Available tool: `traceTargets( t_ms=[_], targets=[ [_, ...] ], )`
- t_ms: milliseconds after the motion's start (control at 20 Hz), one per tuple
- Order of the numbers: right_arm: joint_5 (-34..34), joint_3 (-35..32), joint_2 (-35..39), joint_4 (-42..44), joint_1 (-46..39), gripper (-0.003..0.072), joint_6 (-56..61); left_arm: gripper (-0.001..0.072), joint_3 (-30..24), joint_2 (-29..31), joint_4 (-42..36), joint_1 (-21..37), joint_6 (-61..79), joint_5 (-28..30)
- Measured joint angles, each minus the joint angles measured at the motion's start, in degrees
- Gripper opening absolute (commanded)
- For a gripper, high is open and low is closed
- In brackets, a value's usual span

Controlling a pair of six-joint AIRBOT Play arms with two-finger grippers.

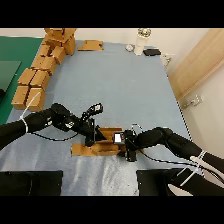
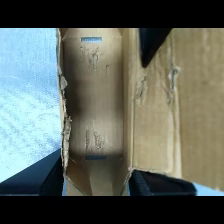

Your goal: Fold the box.

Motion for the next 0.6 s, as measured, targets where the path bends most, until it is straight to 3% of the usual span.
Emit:
traceTargets(
  t_ms=[500,600],
  targets=[
    [0.0,0.0,0.0,-0.2,0.0,0.0474,0.0,0.0012,0.0,0.0,0.0,0.0,0.0,0.0],
    [0.0,0.0,0.0,-0.2,0.0,0.0534,0.2,0.0013,0.0,0.0,0.0,0.0,0.0,0.0]
  ],
)
